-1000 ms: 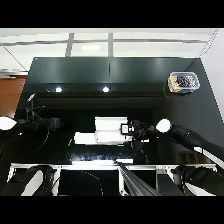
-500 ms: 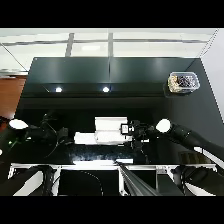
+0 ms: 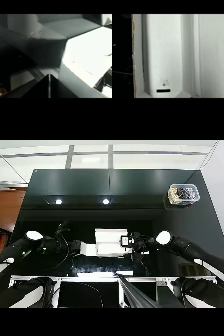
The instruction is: Fold the box and place the chain.
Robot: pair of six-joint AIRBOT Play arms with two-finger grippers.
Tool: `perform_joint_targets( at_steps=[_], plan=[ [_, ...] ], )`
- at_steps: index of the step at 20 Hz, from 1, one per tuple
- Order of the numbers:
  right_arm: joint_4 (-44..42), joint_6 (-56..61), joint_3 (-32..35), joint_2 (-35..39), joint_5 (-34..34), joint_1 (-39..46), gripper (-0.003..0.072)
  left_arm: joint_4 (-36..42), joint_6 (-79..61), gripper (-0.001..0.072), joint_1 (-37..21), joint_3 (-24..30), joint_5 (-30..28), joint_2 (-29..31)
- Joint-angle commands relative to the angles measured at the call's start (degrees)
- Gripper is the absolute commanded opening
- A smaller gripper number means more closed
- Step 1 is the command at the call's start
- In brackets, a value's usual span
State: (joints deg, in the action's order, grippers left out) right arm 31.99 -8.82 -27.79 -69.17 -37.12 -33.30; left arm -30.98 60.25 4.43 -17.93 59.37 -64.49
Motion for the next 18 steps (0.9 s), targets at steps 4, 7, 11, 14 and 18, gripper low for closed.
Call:
perform_joint_targets(
  at_steps=[4, 7, 11, 14, 18],
  plan=[
    [0.0, 0.0, 0.0, 0.0, 0.0, 0.0, 0.0416, 1.7, -3.0, 0.0694, 1.0, -4.2, 7.5, 2.9],
    [0.0, 0.0, 0.0, 0.0, 0.0, 0.0, 0.0416, 0.9, -2.3, 0.0691, 4.4, -6.0, 6.0, 5.0],
    [0.0, 0.0, 0.0, 0.0, 0.0, 0.0, 0.0416, -0.2, 3.0, 0.0691, 13.4, -8.7, -3.5, 5.3],
    [0.0, 0.0, 0.0, 0.0, 0.0, 0.0, 0.0416, -3.4, 7.0, 0.0669, 17.3, -9.4, -7.3, 5.3],
    [0.0, 0.0, 0.0, 0.0, 0.0, 0.0, 0.0416, -14.3, 20.7, 0.0616, 21.5, -9.5, -10.3, 5.3]
  ],
)
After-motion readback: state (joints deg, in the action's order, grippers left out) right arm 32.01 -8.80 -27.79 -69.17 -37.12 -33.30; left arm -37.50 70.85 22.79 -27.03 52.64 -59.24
